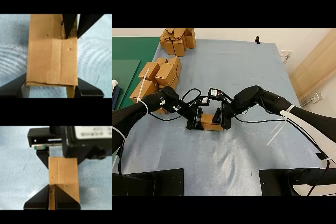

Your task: Fold the box.

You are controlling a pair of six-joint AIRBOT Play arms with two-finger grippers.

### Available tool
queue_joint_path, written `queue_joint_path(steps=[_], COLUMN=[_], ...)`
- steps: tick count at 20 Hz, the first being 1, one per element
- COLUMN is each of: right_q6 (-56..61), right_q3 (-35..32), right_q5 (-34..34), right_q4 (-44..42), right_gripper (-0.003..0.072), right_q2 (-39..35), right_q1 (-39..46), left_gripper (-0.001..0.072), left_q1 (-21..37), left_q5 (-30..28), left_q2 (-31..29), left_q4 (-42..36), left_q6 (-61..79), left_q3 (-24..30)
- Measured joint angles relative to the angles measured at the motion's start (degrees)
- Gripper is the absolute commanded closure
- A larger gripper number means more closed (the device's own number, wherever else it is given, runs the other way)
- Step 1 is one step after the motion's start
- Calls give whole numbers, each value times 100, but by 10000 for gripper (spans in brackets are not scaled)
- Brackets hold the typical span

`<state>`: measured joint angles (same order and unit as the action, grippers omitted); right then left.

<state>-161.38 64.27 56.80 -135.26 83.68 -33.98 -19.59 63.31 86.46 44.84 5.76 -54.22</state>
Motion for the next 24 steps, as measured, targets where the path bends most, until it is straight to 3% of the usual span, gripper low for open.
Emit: queue_joint_path(steps=[1,4,15,20,21,24], right_q6=[0,0,92,136,138,157], right_q3=[0,0,4,0,0,0], right_q5=[4,-92,-63,-13,-42,-85], right_q4=[9,17,31,70,68,63], right_gripper=[478,599,602,602,661,680], right_q2=[-28,-57,238,-33,-116,-341], right_q1=[0,0,7,4,4,7], left_gripper=[483,483,483,488,706,697], left_q1=[0,0,0,0,0,0], left_q5=[-4,-17,-33,-31,-35,-105], left_q2=[0,0,0,0,-2,-13], left_q4=[0,2,15,13,13,13], left_q6=[0,0,24,13,13,15], left_q3=[0,0,0,0,0,-2])
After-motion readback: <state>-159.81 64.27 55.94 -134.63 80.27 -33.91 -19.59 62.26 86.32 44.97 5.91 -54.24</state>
